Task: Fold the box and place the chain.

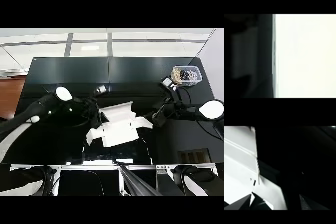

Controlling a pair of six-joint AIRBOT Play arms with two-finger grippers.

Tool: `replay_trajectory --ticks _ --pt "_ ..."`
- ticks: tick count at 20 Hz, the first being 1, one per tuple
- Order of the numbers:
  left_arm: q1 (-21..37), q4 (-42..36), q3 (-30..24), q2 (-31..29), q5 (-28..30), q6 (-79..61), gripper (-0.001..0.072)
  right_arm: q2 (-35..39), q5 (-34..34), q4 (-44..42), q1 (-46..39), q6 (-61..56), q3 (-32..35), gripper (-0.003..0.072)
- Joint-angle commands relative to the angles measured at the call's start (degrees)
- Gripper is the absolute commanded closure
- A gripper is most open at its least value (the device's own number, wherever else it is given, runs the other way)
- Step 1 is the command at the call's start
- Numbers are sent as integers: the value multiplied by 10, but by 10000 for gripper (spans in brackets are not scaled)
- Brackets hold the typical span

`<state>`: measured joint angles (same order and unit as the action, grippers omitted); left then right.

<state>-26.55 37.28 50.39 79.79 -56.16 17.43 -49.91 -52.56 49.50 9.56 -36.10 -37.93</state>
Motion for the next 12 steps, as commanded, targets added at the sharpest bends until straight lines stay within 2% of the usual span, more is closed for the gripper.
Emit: replay_trajectory --ticks 1,6,8,12 --pt "-50 0 -39 -14 136 -189 685 -4 17 -9 13 163 14 -21" --pt "-51 0 -29 12 151 -192 683 -21 8 -8 13 289 76 -22" --pt "-51 0 -29 12 151 -192 684 -22 -17 -9 13 327 95 -21" --pt "-51 0 -29 12 150 -191 683 -25 -10 -12 62 347 124 -21"
